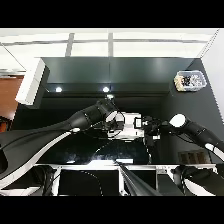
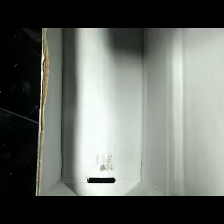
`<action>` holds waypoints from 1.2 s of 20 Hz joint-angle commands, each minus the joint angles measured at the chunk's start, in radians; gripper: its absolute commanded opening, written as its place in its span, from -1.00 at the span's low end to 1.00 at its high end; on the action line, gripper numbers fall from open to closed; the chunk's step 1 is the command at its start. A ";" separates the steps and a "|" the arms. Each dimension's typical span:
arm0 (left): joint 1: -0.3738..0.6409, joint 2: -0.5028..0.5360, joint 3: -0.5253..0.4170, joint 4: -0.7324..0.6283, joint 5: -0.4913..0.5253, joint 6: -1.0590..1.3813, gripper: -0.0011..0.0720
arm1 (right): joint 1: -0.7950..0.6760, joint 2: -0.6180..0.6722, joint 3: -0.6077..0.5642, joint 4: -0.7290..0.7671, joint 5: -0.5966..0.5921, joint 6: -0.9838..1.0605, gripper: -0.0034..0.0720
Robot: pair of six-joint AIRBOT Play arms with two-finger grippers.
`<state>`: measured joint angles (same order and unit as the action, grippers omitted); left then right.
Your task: Fold the box and place the chain.
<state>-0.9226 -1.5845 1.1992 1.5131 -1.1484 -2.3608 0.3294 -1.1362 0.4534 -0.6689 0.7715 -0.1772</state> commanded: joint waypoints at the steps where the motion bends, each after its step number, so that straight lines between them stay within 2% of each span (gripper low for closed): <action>1: 0.001 0.000 0.001 0.012 -0.006 -0.003 -0.91 | -0.027 0.051 0.003 -0.047 0.031 0.134 0.80; 6: 0.000 0.000 0.001 0.015 -0.006 0.000 -0.90 | -0.055 0.080 0.003 -0.137 0.079 0.111 0.80; 11: 0.000 0.000 0.001 0.015 -0.005 0.000 -0.90 | -0.053 0.080 0.003 -0.060 0.076 0.067 0.78; 12: 0.000 0.000 0.001 0.015 -0.005 0.000 -0.91 | -0.053 0.080 0.003 -0.037 0.074 0.065 0.39; 13: 0.000 0.000 0.001 0.015 -0.005 0.000 -0.90 | -0.053 0.079 0.003 -0.029 0.074 0.065 0.29; 14: 0.000 0.000 0.001 0.015 -0.005 0.000 -0.90 | -0.053 0.079 0.003 -0.018 0.074 0.065 0.28; 15: 0.000 0.000 0.001 0.015 -0.005 0.000 -0.91 | -0.053 0.079 0.003 -0.011 0.076 0.066 0.01; 16: 0.000 0.000 0.001 0.015 -0.005 0.000 -0.90 | -0.053 0.079 0.002 0.000 0.084 0.073 -0.59; 21: 0.000 0.000 0.001 0.015 -0.005 0.000 -0.90 | -0.047 0.066 0.002 0.141 0.098 0.096 -0.63; 24: 0.000 0.000 0.001 0.015 -0.005 0.000 -0.90 | 0.013 0.027 0.002 0.183 0.074 0.101 -0.63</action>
<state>-0.9226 -1.5845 1.1992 1.5295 -1.1553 -2.3608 0.3050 -1.0836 0.4564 -0.5503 0.8600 -0.0837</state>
